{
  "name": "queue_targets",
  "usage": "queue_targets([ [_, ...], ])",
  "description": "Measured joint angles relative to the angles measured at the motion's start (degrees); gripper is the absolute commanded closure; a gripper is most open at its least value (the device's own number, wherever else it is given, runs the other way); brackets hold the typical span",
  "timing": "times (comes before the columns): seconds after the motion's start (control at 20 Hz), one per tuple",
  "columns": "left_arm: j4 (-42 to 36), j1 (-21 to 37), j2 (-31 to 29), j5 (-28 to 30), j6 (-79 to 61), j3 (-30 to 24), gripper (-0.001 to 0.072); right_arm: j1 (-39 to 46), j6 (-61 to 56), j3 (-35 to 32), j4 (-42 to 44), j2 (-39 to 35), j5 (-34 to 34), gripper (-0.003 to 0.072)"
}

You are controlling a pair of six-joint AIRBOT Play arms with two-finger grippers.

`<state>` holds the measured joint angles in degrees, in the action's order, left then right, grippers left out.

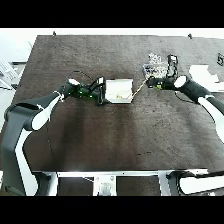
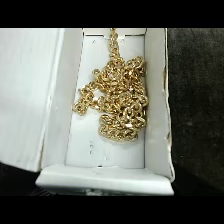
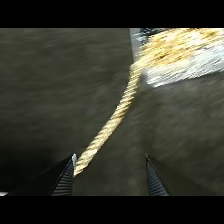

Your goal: Fold the box and place the chain.

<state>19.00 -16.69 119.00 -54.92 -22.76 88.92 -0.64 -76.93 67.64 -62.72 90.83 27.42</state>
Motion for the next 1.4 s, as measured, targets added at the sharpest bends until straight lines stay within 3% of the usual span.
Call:
queue_targets([
  [0.3, 0.0, 0.0, 0.0, 0.0, 0.0, 0.0, 0.0195, 4.0, 12.3, 17.4, 6.1, 14.2, 13.0, 0.0188],
  [0.55, 0.0, 0.0, 0.0, 0.0, 0.0, 0.0, 0.0195, 4.7, 19.4, 22.7, 10.0, 19.7, 18.4, 0.0203],
  [0.7, 0.0, 0.0, 0.0, 0.0, 0.0, 0.0, 0.0195, 5.2, 22.6, 23.6, 12.0, 21.0, 19.9, 0.0338],
  [0.85, 0.0, 0.0, 0.0, 0.0, 0.0, 0.0, 0.0195, 5.3, 25.6, 23.9, 13.9, 21.4, 20.8, 0.057],
  [1.05, 0.0, 0.0, 0.0, 0.0, 0.0, 0.0, 0.0195, 5.4, 28.9, 24.0, 15.8, 21.6, 22.0, 0.0667],
  [1.35, 0.0, 0.0, 0.0, 0.0, 0.0, 0.0, 0.0195, 5.4, 28.9, 24.3, 16.8, 21.4, 23.1, 0.066],
  [1.4, 0.0, 0.0, 0.0, 0.0, 0.0, 0.0, 0.0195, 5.4, 28.2, 24.4, 16.9, 20.8, 23.4, 0.0535],
])
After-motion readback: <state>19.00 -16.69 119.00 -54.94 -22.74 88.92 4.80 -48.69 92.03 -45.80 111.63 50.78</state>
